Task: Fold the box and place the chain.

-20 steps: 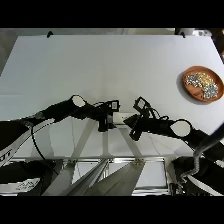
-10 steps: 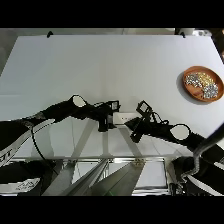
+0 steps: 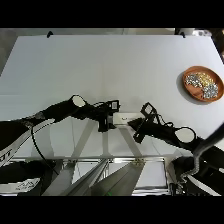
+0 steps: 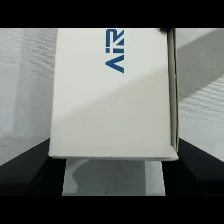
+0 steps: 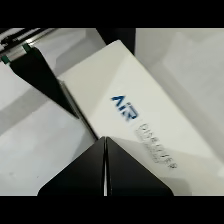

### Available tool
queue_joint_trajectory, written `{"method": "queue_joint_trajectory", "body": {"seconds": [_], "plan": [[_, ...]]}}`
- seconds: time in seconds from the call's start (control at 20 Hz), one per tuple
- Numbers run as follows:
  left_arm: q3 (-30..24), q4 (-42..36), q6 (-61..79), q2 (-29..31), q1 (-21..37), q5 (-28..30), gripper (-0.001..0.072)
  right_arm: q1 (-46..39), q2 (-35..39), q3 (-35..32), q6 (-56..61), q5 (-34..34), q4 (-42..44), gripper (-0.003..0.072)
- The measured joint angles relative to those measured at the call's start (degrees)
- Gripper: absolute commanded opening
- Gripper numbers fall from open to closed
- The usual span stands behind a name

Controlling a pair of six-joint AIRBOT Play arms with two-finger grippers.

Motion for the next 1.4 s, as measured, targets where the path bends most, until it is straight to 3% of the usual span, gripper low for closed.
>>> {"method": "queue_joint_trajectory", "body": {"seconds": [0.2, 0.4, 0.6, 0.8, 0.85, 0.95, 1.15, 1.4], "plan": [[0.0, 0.1, 0.2, 0.0, 0.0, 0.1, 0.0396, 0.0, 8.0, 0.8, -1.0, -1.0, 2.6, 0.0019], [0.0, 0.2, 0.4, 0.0, 0.0, 0.2, 0.0396, 0.0, 13.9, 1.0, 11.5, -1.7, -3.3, 0.0019], [0.0, 0.2, 0.4, 0.0, 0.0, 0.3, 0.0396, -2.0, 15.7, 1.7, 42.8, 2.3, -27.4, 0.0019], [0.0, 0.2, 0.4, 0.0, 0.0, 0.3, 0.039, -11.0, 16.2, 6.6, 74.4, 23.0, -56.6, 0.0019], [0.0, 0.1, 0.4, 0.0, 0.0, 0.3, 0.0365, -13.7, 16.2, 8.0, 78.5, 28.4, -61.9, 0.0019], [0.0, -0.3, 0.3, 0.0, 0.0, 0.4, 0.003, -19.5, 16.3, 10.0, 83.4, 37.7, -69.8, 0.002], [0.0, -0.9, -1.4, 1.6, 0.5, 0.2, 0.0004, -27.8, 16.3, 11.6, 86.5, 46.5, -77.3, 0.0021], [0.0, 4.9, -15.2, 8.6, 7.3, 3.5, 0.0003, -30.8, 16.3, 12.1, 87.3, 48.0, -79.9, 0.0021]]}}
